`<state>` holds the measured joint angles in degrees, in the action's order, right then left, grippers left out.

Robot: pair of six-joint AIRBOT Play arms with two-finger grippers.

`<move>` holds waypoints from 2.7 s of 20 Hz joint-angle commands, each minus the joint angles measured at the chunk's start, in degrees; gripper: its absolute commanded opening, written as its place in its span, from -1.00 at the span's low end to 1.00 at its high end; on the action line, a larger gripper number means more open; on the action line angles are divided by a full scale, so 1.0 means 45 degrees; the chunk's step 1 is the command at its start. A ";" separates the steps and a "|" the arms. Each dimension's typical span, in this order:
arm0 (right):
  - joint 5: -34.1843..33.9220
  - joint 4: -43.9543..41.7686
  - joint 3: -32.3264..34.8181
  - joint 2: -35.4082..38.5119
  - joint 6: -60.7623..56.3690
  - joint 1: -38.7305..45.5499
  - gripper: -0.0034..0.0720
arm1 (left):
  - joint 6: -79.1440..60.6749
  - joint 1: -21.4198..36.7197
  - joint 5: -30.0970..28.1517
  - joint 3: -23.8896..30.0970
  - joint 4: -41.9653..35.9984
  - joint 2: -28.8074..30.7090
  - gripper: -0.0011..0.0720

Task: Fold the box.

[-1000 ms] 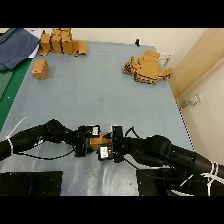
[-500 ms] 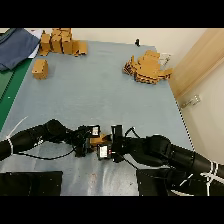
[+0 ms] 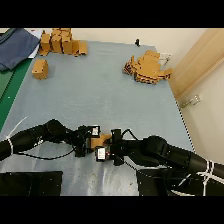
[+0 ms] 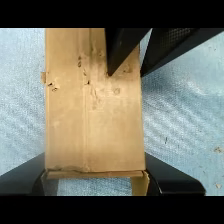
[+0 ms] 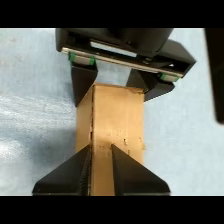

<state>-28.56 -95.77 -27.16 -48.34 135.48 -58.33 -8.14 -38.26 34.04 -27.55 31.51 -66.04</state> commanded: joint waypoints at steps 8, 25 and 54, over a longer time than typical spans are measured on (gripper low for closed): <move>-0.1496 -0.0151 -0.0005 0.2370 -0.4862 -0.0044 -0.04 | 0.0010 0.0005 -0.0005 0.0000 -0.0005 0.0005 0.00; 0.7310 -0.7325 0.3687 0.1583 -1.9914 -0.0078 -0.91 | 0.0010 0.0005 0.0000 0.0000 -0.0005 0.0005 0.00; 0.1661 -0.3512 0.3152 0.3536 -1.9919 0.3473 -0.91 | 0.0010 0.0005 0.0000 0.0000 -0.0005 0.0005 0.00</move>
<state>-9.10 -116.68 -12.47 -34.33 46.02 -50.26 -8.08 -38.26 34.04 -27.57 31.46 -66.04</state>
